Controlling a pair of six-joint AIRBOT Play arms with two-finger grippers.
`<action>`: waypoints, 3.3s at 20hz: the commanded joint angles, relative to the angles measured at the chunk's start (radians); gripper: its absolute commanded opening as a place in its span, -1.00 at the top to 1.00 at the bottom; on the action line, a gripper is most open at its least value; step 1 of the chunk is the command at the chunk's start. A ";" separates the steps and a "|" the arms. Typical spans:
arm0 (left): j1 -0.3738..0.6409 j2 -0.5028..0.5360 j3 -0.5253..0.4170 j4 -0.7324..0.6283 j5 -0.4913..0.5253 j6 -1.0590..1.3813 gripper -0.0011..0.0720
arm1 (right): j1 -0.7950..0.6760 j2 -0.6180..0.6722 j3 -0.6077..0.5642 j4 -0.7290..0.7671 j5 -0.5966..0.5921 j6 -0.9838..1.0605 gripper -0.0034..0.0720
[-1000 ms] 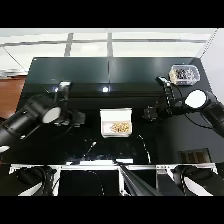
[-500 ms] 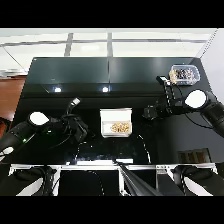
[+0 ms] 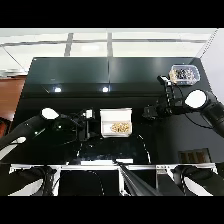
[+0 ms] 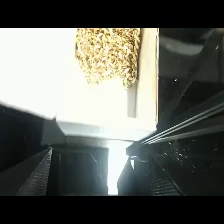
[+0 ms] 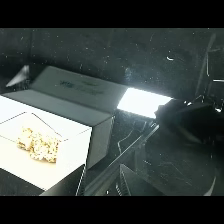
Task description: Fold the box and place the chain.
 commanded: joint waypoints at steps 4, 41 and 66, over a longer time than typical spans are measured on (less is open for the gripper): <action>-0.072 -0.071 0.066 0.002 0.021 0.037 -0.99 | 0.000 0.000 0.000 0.001 -0.008 0.003 0.23; -0.078 -0.096 0.094 0.006 0.009 0.037 -0.18 | 0.212 -0.174 0.092 0.187 0.022 -1.154 -0.96; -0.104 -0.096 0.094 0.035 0.035 0.026 -0.18 | 0.247 -0.173 0.092 0.139 0.044 -1.131 -0.54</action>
